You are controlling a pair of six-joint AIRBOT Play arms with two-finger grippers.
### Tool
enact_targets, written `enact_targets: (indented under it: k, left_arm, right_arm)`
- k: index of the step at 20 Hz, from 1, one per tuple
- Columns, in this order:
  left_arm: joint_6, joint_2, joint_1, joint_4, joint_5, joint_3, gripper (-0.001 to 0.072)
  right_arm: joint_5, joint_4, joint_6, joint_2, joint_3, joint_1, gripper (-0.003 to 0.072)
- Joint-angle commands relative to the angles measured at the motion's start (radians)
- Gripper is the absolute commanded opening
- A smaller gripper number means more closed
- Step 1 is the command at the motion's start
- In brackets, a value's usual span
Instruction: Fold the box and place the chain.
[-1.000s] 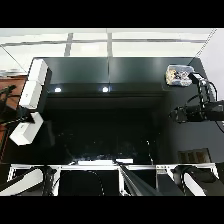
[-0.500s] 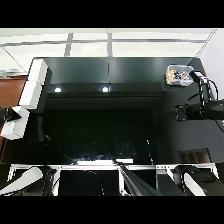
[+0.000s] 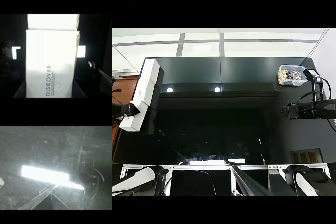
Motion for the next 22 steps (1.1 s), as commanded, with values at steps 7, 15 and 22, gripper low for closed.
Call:
enact_targets:
  k: [7,15,22]
  left_arm:
    - [-0.062,-0.011,-0.078,-0.269,-0.034,0.293,0.0702]
    - [-0.240,0.192,-0.325,-0.290,-0.114,0.249,0.0026]
    - [-0.203,0.557,-0.439,-0.145,0.328,-0.357,0.0029]
  right_arm:
    - [-0.207,0.088,0.005,-0.021,-0.003,0.001,0.0012]
    - [-0.500,-0.123,0.006,-0.122,-0.039,0.070,0.0013]
    - [-0.491,-0.041,0.013,-0.141,-0.061,0.071,0.0014]
